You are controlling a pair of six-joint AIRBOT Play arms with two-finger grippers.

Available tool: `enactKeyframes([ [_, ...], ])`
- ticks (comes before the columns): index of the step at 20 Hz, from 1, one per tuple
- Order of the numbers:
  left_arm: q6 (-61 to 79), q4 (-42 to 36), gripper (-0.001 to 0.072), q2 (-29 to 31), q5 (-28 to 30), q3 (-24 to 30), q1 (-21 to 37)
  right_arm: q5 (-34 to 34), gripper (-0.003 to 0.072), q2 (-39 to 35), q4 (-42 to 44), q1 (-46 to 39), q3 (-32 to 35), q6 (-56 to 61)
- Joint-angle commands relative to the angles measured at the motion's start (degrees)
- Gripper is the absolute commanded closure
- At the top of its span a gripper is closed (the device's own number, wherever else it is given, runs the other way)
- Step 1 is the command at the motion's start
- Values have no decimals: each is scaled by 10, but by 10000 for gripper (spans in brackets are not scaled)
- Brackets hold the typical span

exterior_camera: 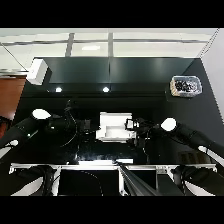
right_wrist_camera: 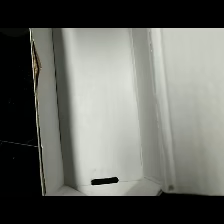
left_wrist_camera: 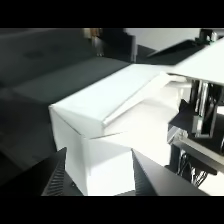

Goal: Fold the box and place the chain.

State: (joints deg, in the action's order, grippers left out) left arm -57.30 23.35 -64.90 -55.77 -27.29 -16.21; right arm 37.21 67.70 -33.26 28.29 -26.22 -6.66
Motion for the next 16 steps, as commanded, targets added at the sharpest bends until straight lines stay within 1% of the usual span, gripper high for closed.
enactKeyframes([
  [1, -8, 0, 248, 5, 9, -3, -36, 0, 247, 0, 0, 0, 0, 0],
  [3, -33, 8, 248, 5, 22, -5, -59, 0, 247, 0, 0, 0, 0, 0],
  [4, -52, 28, 248, 5, 34, -11, -71, 0, 246, 0, 0, 0, 0, 0],
  [6, -134, 108, 248, 5, 72, -36, -107, 0, 246, 0, 0, 0, 0, 0],
  [8, -228, 210, 248, 3, 102, -74, -149, 0, 246, 0, 0, 0, 0, 0],
  [10, -339, 318, 244, -8, 105, -114, -187, 0, 246, 0, 0, 0, 0, 0],
  [11, -375, 367, 192, -16, 100, -132, -206, 0, 247, 0, 0, 0, 0, 0],
  [12, -403, 406, 120, -24, 98, -146, -223, 0, 246, 0, 0, 0, 0, 0],
  [13, -426, 433, 77, -31, 95, -158, -234, 0, 247, 0, 0, 0, 0, 0],
  [14, -442, 450, 74, -40, 87, -170, -242, 0, 247, 0, 0, 0, 0, 0],
  [16, -470, 461, 73, -63, 65, -194, -251, 0, 247, 0, 0, 0, 0, 0],
])
